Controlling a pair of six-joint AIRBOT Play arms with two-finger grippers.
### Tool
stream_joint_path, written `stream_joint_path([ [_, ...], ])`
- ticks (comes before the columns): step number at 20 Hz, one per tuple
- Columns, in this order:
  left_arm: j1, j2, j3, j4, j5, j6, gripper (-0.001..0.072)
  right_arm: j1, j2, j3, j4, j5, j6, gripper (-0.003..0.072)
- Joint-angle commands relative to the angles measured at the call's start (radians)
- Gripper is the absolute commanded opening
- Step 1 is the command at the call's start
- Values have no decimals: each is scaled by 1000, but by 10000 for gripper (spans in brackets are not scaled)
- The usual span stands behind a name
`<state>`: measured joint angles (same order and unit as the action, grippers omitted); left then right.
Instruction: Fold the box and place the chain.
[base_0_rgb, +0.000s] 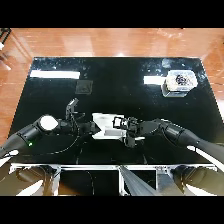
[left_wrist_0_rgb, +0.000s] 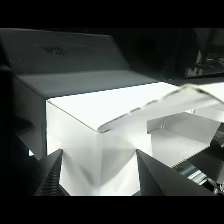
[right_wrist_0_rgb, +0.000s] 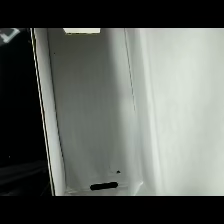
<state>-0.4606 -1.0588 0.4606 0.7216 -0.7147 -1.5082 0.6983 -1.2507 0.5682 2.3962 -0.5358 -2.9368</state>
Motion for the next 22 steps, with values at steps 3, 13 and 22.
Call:
stream_joint_path([
  [3,0,-1,0,8,13,-17,567,14,-1,0,-11,-7,-3,187],
  [13,1,-1,0,8,24,-24,567,14,-1,0,-17,-11,-3,187],
  [22,-34,-1,82,231,-35,-142,626,14,-1,0,-17,-11,-3,187],
])
